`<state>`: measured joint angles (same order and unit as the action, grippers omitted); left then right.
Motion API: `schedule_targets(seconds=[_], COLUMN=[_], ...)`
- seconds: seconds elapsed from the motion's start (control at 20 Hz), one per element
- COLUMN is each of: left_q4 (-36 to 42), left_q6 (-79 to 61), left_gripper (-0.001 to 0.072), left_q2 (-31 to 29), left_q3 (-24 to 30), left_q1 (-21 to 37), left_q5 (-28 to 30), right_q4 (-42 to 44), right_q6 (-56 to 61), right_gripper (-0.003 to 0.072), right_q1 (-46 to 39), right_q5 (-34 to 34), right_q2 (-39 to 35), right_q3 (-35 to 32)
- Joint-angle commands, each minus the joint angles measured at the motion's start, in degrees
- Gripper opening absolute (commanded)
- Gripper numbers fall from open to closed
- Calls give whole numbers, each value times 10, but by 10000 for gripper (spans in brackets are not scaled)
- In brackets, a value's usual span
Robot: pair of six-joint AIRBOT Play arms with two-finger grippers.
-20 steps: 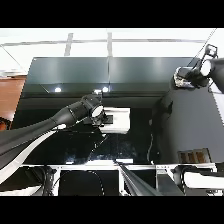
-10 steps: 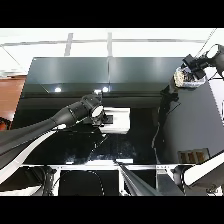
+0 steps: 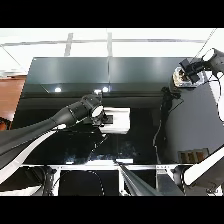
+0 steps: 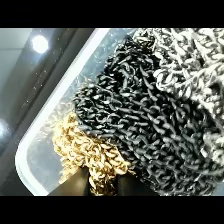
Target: Fold the box and place the chain.
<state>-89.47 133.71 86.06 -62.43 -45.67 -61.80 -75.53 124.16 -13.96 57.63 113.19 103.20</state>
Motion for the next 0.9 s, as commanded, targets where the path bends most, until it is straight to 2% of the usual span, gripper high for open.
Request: schedule_targets(seconds=[0.0, 0.15, 0.3, 0.55, 0.85], left_q4=[0, 0, 0, 0, 0], left_q6=[0, 0, 0, 0, 0], left_gripper=[26, 26, 26, 26, 26], left_q2=[0, 0, 0, 0, 0], left_q3=[0, 0, 0, 0, 0], left_q1=[0, 0, 0, 0, 0], left_q5=[0, 1, 2, 2, 2], right_q4=[4, 5, 5, 6, 89], right_q6=[-54, -139, -218, -284, -355], right_gripper=[12, 11, 11, 10, 10], right_q1=[-3, -8, -12, -14, -13], right_q5=[15, 19, 28, 29, 69], right_q2=[-6, -54, -137, -290, -427], right_q3=[1, 1, 1, 1, 1])
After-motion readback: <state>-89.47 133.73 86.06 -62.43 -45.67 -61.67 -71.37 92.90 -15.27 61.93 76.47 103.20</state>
